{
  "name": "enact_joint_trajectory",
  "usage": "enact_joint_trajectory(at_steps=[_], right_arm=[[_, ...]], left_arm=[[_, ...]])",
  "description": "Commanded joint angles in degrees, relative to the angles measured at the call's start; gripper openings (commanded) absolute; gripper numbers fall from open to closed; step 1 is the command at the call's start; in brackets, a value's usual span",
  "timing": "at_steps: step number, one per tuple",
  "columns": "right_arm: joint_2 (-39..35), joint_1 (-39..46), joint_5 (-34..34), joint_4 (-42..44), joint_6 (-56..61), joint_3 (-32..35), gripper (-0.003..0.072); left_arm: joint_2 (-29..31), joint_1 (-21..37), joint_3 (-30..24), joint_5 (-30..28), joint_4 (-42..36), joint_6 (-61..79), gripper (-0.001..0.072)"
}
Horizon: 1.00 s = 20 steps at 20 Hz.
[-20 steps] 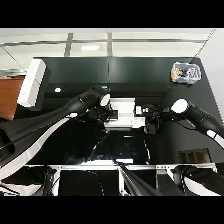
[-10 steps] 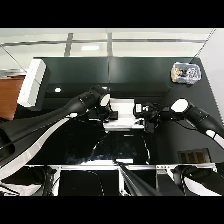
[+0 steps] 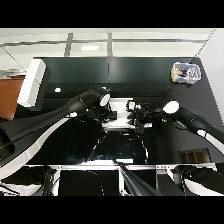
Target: Fold the box and place the chain.
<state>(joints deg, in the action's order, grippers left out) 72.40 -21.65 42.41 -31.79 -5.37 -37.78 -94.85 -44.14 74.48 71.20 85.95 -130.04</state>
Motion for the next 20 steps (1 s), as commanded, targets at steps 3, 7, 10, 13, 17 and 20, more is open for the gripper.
enact_joint_trajectory(at_steps=[3, 7, 10, 13, 17, 20], right_arm=[[0.5, -0.1, -1.2, 1.1, 8.0, 0.0, 0.023], [0.5, 0.5, -1.0, 0.5, 10.6, 0.0, 0.0213], [0.5, 0.5, -2.4, -0.4, 14.1, 0.0, 0.0616], [-1.6, 0.7, -0.8, -5.0, 23.4, -0.1, 0.0018], [-10.5, 9.0, 8.7, -14.9, 51.8, -1.4, 0.0018], [-14.3, 24.7, 13.5, -19.3, 77.8, -1.2, 0.0019]], left_arm=[[0.0, 0.0, 0.0, -0.2, -0.1, -0.1, 0.0028], [0.0, 0.0, 0.0, -0.2, -0.1, -0.1, 0.0028], [0.0, 0.0, 0.0, -0.2, -0.1, -0.1, 0.0028], [0.0, 0.0, 0.0, -0.2, -0.1, -0.1, 0.0028], [0.0, 0.0, 0.0, -0.1, -0.1, -0.1, 0.0028], [0.0, 0.0, 0.0, -0.1, -0.1, -0.1, 0.0028]])
